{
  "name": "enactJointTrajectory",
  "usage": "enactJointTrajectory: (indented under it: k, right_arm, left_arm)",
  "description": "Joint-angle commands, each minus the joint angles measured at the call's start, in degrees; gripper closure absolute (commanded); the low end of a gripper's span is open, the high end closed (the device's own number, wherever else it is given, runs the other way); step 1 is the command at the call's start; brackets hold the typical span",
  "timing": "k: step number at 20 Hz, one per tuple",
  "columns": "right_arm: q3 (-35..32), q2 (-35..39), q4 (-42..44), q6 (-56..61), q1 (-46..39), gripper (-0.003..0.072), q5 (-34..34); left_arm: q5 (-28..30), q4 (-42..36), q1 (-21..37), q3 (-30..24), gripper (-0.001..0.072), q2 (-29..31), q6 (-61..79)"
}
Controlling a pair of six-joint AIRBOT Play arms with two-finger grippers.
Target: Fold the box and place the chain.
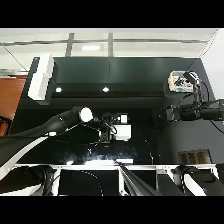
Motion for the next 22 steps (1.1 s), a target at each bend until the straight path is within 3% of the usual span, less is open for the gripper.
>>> enactJointTrajectory:
  k: [1,4,9,13,15,18,22]
  right_arm:
    - [0.1,0.1,0.1,0.0,0.0,0.067,0.2]
    - [0.1,0.1,0.1,0.0,0.0,0.067,0.2]
    - [0.1,0.1,0.1,0.0,0.0,0.0669,0.1]
    - [0.1,0.1,0.1,-0.3,0.0,0.0669,-1.1]
    - [0.1,0.1,0.1,-0.3,0.0,0.0669,-1.9]
    - [0.1,0.0,0.1,-0.2,0.0,0.0669,-2.2]
    - [0.1,0.0,0.1,-0.2,0.0,0.0669,-2.7]
  left_arm:
    - [-0.3,5.1,2.0,0.0,0.0359,3.6,-12.7]
    - [-6.8,13.2,10.1,0.0,0.0358,9.1,-25.2]
    - [-21.9,24.1,35.8,-0.1,0.0358,15.1,-39.2]
    - [-21.8,24.4,58.6,-0.1,0.0358,15.6,-47.8]
    - [-20.7,24.5,66.4,-0.1,0.0358,15.6,-47.8]
    - [-18.9,24.7,72.4,0.0,0.0358,15.5,-47.9]
    - [-12.0,25.1,72.1,0.0,0.0358,14.2,-46.2]
